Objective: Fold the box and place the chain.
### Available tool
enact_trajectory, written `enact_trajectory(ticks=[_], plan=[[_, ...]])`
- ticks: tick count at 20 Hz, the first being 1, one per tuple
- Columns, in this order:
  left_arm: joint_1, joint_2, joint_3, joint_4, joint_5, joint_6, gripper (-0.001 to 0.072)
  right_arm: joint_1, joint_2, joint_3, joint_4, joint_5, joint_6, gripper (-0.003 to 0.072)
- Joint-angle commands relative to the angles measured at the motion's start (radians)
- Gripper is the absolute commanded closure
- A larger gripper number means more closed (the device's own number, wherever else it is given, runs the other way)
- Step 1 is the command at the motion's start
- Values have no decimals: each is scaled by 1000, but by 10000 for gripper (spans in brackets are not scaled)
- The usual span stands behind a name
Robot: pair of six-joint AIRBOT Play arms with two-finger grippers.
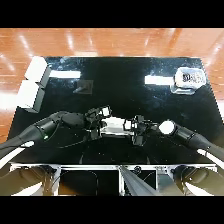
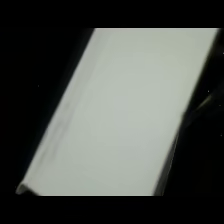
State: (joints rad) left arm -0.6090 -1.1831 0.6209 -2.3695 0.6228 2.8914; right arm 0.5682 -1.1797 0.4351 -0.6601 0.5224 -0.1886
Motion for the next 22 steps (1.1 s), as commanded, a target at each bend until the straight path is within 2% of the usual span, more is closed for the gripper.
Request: enact_trajectory(ticks=[1, 4, 6, 8, 12, 15, 18, 22], plan=[[39, 78, 2, 166, 103, -213, 690, 1, 0, -1, -55, 33, -18, 188], [123, 158, 0, 340, 236, -397, 691, -2, 0, 1, -55, 34, -19, 188], [207, 210, -3, 399, 315, -489, 691, -8, 0, 2, -55, 35, -22, 187], [305, 249, -16, 395, 401, -514, 690, -14, 0, 2, -55, 37, -32, 188], [483, 224, -18, 392, 658, -549, 689, -13, 0, 2, -48, 42, -32, 187], [535, 200, -18, 349, 639, -558, 690, -13, 0, 2, -48, 42, -32, 187], [535, 168, -18, 337, 596, -601, 690, -13, 0, 2, -48, 42, -32, 187], [519, 72, -18, 244, 601, -621, 690, -13, 0, 2, -48, 42, -32, 186]])
